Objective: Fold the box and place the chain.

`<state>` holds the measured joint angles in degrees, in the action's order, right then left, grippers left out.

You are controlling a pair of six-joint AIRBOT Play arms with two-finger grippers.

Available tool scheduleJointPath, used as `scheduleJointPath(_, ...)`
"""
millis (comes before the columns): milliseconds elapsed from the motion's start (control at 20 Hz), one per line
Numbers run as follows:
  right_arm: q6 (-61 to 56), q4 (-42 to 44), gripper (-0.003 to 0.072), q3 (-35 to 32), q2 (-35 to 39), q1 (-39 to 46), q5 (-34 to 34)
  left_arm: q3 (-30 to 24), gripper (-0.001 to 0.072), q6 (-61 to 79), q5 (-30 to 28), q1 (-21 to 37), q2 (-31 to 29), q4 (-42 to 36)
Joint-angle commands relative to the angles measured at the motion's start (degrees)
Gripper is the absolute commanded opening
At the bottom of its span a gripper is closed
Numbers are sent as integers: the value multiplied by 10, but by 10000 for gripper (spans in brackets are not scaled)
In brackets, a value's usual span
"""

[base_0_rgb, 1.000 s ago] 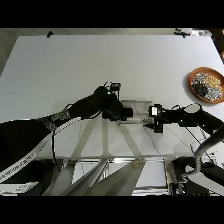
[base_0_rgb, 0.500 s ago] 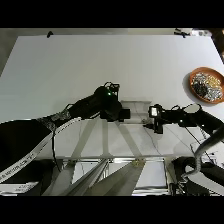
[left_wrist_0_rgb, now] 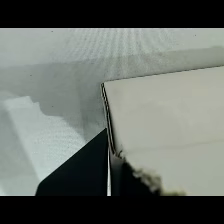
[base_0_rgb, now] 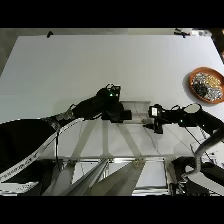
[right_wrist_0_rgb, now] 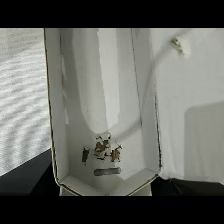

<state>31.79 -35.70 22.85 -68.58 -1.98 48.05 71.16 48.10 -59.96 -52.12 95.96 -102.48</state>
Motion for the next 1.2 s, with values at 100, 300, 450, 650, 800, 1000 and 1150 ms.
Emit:
scheduleJointPath(100,0,-1,436,0,0,0,-3,0,77,5,8,-1,2,-2)
scheduleJointPath(300,0,-1,436,0,0,0,-3,0,174,5,24,-1,2,-8)
scheduleJointPath(450,0,-1,436,0,0,0,-3,0,127,5,24,-1,4,-8)
scheduleJointPath(650,0,-1,436,0,0,0,-3,0,2,6,24,-1,4,-10)
scheduleJointPath(800,0,-1,436,0,0,0,-3,0,4,7,26,-1,4,-19)
scheduleJointPath(1000,0,-1,436,0,0,0,-3,0,372,21,43,1,-4,-47)
scheduleJointPath(1150,0,-1,436,0,0,0,-3,0,394,54,21,11,-24,-48)
